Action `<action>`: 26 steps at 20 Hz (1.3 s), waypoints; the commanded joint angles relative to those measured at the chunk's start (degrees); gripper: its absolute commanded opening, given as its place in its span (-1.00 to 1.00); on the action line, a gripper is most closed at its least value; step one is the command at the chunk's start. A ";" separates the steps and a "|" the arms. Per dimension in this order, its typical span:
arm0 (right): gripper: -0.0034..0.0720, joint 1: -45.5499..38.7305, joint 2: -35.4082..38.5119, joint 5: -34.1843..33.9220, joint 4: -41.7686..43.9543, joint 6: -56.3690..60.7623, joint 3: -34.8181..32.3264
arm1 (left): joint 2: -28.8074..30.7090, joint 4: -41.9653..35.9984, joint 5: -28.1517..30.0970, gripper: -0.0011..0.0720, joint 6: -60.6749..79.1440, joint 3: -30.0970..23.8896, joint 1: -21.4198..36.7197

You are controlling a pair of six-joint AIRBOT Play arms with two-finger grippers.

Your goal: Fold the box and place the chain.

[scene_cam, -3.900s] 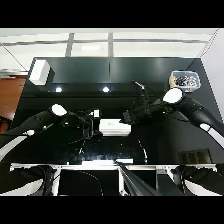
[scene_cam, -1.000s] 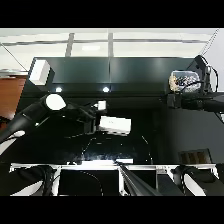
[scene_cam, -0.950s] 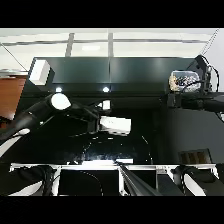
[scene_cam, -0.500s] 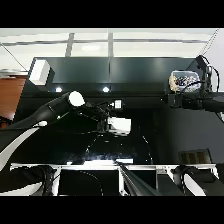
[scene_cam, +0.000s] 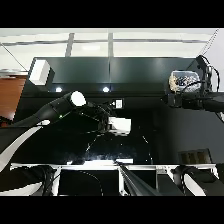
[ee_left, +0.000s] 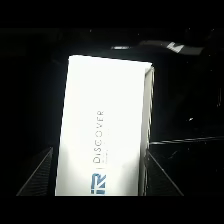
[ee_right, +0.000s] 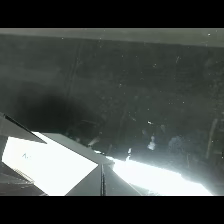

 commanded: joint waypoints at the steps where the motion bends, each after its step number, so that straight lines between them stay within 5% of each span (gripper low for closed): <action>1: -0.88 0.00 0.02 0.04 0.02 -0.02 0.00 | -0.04 -0.04 -0.37 0.97 0.02 0.07 0.00; 14: -0.88 0.00 0.02 -0.04 0.02 0.00 0.00 | -0.87 0.83 -1.97 0.97 0.02 -0.22 -0.11; 26: -0.88 -0.02 0.02 -2.12 0.00 0.00 0.00 | -6.36 1.38 3.50 0.97 -2.16 -0.17 -3.41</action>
